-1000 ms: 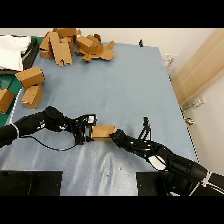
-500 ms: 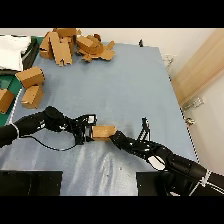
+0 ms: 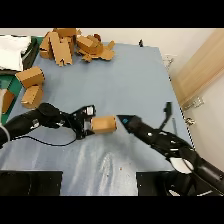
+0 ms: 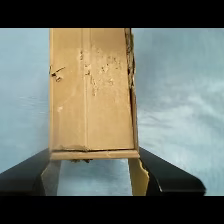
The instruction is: Fold the box.
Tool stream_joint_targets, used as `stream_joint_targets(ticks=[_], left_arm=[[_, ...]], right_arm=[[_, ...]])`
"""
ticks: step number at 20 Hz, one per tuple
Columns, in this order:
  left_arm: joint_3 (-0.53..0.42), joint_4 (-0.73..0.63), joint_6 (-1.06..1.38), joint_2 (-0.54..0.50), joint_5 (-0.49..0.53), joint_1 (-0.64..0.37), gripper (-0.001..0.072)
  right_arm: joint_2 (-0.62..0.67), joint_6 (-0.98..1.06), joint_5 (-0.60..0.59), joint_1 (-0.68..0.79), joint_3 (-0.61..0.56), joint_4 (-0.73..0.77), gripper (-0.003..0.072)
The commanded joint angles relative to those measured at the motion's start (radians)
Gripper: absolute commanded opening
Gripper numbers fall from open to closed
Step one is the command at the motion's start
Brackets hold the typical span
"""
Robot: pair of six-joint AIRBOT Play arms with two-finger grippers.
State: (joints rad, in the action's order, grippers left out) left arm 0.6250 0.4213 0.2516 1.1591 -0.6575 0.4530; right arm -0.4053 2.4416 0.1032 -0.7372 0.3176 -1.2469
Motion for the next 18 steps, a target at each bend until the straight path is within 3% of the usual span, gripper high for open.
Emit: stream_joint_targets(ticks=[1, 5, 9, 11, 14, 18], left_arm=[[0.01, 0.002, -0.216, -0.124, 0.143, -0.04, 0.0451], [0.01, 0.066, -0.441, -0.225, 0.347, -0.164, 0.0451], [0.009, 0.121, -0.553, -0.228, 0.363, -0.386, 0.0451], [0.01, 0.2, -0.628, -0.228, 0.315, -0.509, 0.0451], [0.01, 0.34, -0.723, -0.228, 0.146, -0.67, 0.0451], [0.01, 0.457, -0.789, -0.228, 0.055, -0.799, 0.0451]], right_arm=[[0.167, 0.0, 0.187, 0.122, 0.007, -0.08, 0.0001], [0.235, 0.0, 0.325, 0.185, 0.007, -0.134, 0.0001], [0.236, 0.0, 0.327, 0.185, 0.007, -0.184, 0.0001], [0.236, 0.0, 0.331, 0.185, 0.007, -0.199, 0.0001], [0.236, 0.001, 0.343, 0.185, 0.007, -0.231, 0.0001], [0.236, 0.001, 0.359, 0.185, 0.007, -0.241, 0.0001]])
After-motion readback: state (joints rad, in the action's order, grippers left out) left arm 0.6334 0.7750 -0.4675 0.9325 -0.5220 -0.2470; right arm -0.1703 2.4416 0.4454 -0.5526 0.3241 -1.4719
